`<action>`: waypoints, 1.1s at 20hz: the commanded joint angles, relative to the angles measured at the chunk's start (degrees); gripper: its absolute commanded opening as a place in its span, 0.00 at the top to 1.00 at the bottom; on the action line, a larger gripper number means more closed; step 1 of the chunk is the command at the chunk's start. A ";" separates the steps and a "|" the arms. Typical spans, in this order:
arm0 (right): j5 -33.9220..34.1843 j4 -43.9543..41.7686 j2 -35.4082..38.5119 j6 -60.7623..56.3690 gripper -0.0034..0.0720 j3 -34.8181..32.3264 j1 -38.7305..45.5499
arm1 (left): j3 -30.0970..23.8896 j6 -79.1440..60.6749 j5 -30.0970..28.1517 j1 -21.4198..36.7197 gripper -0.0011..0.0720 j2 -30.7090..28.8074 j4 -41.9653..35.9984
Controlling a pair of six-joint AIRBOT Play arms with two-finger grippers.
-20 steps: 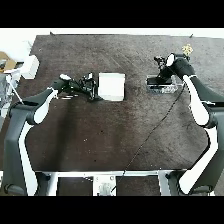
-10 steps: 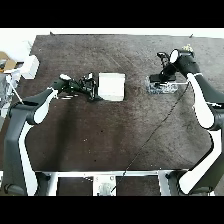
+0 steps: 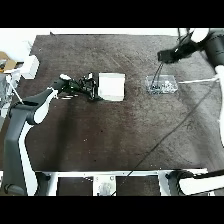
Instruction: Fold the box and place the chain.
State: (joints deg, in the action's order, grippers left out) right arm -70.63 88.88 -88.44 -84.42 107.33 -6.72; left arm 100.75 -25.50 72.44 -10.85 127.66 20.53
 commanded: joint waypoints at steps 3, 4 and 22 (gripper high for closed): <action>14.93 3.50 14.64 0.70 0.95 0.04 -6.45 | 0.02 0.00 0.00 -0.04 0.76 -0.04 0.00; 18.64 3.50 16.57 1.38 0.95 0.04 -7.89 | 0.02 0.00 0.00 -0.04 0.76 -0.04 0.00; 36.04 3.50 14.25 7.76 0.95 0.04 -25.73 | 0.02 0.00 0.02 -0.04 0.76 -0.04 0.00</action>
